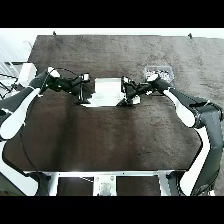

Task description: Fold the box and place the chain.

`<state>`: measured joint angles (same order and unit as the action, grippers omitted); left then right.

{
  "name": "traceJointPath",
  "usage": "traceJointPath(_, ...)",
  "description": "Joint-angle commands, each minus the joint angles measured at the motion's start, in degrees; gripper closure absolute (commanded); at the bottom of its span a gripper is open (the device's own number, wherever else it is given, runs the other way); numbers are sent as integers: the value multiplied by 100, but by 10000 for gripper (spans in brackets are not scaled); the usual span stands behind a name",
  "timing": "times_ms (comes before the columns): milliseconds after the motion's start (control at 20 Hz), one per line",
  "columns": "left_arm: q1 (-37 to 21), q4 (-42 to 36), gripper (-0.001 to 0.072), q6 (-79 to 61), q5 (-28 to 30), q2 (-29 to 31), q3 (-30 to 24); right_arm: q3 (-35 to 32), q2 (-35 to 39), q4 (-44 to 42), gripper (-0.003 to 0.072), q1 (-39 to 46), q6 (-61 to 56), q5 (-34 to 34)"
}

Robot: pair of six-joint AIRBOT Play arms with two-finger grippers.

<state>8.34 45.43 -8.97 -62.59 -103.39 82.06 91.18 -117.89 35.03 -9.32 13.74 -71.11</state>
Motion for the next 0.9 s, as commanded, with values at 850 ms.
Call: traceJointPath(850,317,236,25,-26,608,-140,2,0,0,-2,211,0,0,0)
